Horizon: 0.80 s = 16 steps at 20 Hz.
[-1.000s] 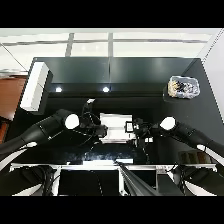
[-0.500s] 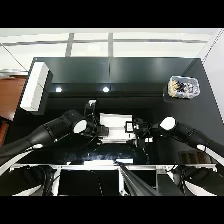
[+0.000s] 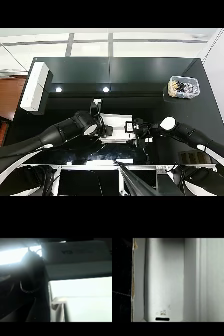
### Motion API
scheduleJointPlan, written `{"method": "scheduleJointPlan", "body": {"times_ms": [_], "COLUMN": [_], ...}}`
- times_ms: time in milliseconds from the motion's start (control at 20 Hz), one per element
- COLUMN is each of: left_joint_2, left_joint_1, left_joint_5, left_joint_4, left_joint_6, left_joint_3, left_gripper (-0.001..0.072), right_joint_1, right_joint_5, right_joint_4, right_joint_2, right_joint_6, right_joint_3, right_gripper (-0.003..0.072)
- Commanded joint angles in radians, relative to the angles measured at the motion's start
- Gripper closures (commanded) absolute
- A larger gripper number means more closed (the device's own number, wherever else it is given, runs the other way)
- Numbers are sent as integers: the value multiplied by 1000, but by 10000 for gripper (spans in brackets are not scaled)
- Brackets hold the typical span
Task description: Fold the box and place the chain.
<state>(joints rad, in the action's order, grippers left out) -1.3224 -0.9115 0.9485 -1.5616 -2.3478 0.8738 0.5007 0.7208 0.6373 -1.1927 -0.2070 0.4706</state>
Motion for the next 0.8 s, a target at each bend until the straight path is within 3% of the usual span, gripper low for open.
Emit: {"method": "scheduleJointPlan", "body": {"times_ms": [0,100,750], "left_joint_2": [-24,-24,-50], "left_joint_1": [-12,-11,-11], "left_joint_5": [2,2,-2], "left_joint_4": [2,-1,2], "left_joint_6": [-5,-5,-5], "left_joint_3": [11,11,11], "left_gripper": [309,357,357], "right_joint_1": [1,1,1], "right_joint_5": [1,1,2], "right_joint_4": [0,0,0], "right_joint_2": [0,0,0], "right_joint_6": [0,0,0], "right_joint_3": [0,0,0], "right_gripper": [340,340,340]}}
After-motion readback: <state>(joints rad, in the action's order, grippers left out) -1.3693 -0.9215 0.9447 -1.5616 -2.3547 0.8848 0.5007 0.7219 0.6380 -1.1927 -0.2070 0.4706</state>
